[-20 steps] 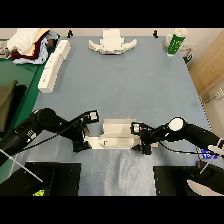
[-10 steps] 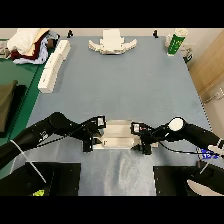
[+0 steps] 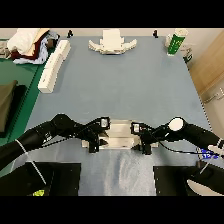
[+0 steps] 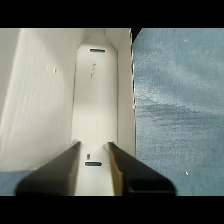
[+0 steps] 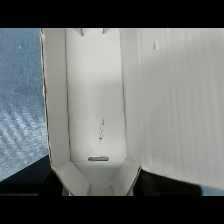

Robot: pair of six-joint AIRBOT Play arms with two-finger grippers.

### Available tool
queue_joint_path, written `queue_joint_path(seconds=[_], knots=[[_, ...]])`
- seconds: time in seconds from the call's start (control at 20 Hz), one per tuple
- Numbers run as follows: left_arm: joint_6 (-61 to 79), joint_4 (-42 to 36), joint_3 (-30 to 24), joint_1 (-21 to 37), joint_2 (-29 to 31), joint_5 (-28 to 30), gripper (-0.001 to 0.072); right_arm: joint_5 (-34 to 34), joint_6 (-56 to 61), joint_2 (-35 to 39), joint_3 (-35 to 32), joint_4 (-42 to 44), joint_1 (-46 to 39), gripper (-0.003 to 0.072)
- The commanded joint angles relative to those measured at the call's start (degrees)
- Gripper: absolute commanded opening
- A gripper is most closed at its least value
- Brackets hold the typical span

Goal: Fold the box.

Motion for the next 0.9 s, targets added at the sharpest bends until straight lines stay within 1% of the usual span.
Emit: queue_joint_path(seconds=[0.0, 0.05, 0.15, 0.2, 0.25, 0.3, 0.35, 0.4, 0.45, 0.5, 0.6, 0.65, 0.7, 0.75, 0.8, 0.85], knots=[[0.33, -0.52, -0.02, -0.24, -1.14, 0.44, 0.0638, 0.02, 0.02, -0.02, 0.02, 0.0, 0.02, 0.0455], [0.15, 0.07, -0.02, -0.24, -1.16, 0.46, 0.0698, 0.02, 0.02, -0.02, 0.04, 0.0, 0.02, 0.0456], [0.15, 0.66, -0.02, -0.24, -1.11, 0.46, 0.0697, 0.02, 0.02, -0.02, 0.02, 0.0, 0.02, 0.0455], [0.13, 1.31, -0.02, -0.24, -1.07, 0.46, 0.0681, 0.02, 0.02, -0.02, 0.04, 0.0, 0.02, 0.0455], [-0.7, 2.43, 0.0, -0.07, -1.05, 0.42, 0.0464, 0.02, 0.02, -0.02, 0.02, 0.0, 0.02, 0.0456], [-3.13, 4.15, 0.0, 0.04, -0.9, 0.48, 0.0268, 0.02, 0.02, -0.02, 0.02, 0.0, 0.02, 0.0455], [-7.43, 6.8, 0.0, 0.35, -0.37, 0.22, 0.0129, 0.02, 0.02, -0.02, 0.04, 0.0, 0.02, 0.0456], [-13.11, 11.08, 0.15, 0.48, 0.68, -0.33, 0.0012, 0.02, 0.02, -0.02, 0.02, 0.0, 0.02, 0.0455], [-19.37, 15.91, 0.7, 0.48, 2.05, -1.77, 0.0014, 0.02, 0.02, -0.02, 0.02, 0.0, 0.02, 0.0456], [-28.0, 20.55, 1.88, 0.48, 4.24, -5.2, 0.0014, 0.02, 0.02, -0.02, 0.04, 0.0, 0.02, 0.0455], [-44.35, 26.86, 4.79, 0.5, 10.21, -11.1, 0.0014, 0.02, 0.02, -0.02, 0.04, 0.0, 0.02, 0.0456], [-53.13, 30.27, 6.08, 0.72, 13.79, -12.61, 0.0014, 0.02, 0.02, -0.02, 0.04, 0.0, 0.02, 0.0456], [-62.82, 34.25, 6.67, 1.01, 17.07, -12.59, 0.0014, 0.02, 0.02, -0.02, 0.04, 0.0, 0.02, 0.0456], [-74.51, 39.06, 6.71, 1.62, 20.04, -12.46, 0.0014, 0.02, 0.02, -0.02, 0.02, 0.0, 0.02, 0.0455], [-88.78, 45.75, 6.6, 2.67, 22.4, -13.4, 0.0014, 0.02, 0.02, -0.02, 0.04, 0.0, 0.02, 0.0456], [-101.48, 52.57, 6.47, 3.96, 23.78, -16.59, 0.0015, 0.02, 0.02, -0.02, 0.02, 0.0, 0.02, 0.0455]])
